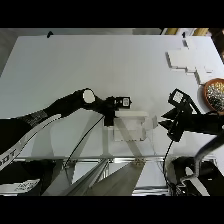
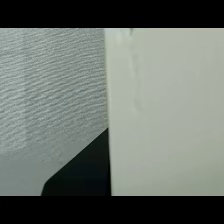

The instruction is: Fold the box and place the chain.

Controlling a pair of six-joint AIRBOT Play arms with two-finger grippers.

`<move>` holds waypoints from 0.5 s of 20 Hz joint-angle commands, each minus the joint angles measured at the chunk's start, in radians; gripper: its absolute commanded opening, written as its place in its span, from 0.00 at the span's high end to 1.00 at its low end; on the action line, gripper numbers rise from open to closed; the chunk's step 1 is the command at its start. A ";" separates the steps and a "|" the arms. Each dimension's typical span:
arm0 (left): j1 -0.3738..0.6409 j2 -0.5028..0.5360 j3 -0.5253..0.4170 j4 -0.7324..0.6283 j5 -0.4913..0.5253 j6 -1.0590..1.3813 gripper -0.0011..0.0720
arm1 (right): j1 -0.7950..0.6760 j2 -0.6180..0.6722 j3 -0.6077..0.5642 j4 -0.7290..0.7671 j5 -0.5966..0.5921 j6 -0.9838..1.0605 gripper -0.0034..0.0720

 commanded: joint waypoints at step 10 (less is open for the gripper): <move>0.000 0.027 0.000 0.050 -0.037 -0.053 0.98 | 0.001 -0.001 0.000 0.000 0.013 0.000 0.56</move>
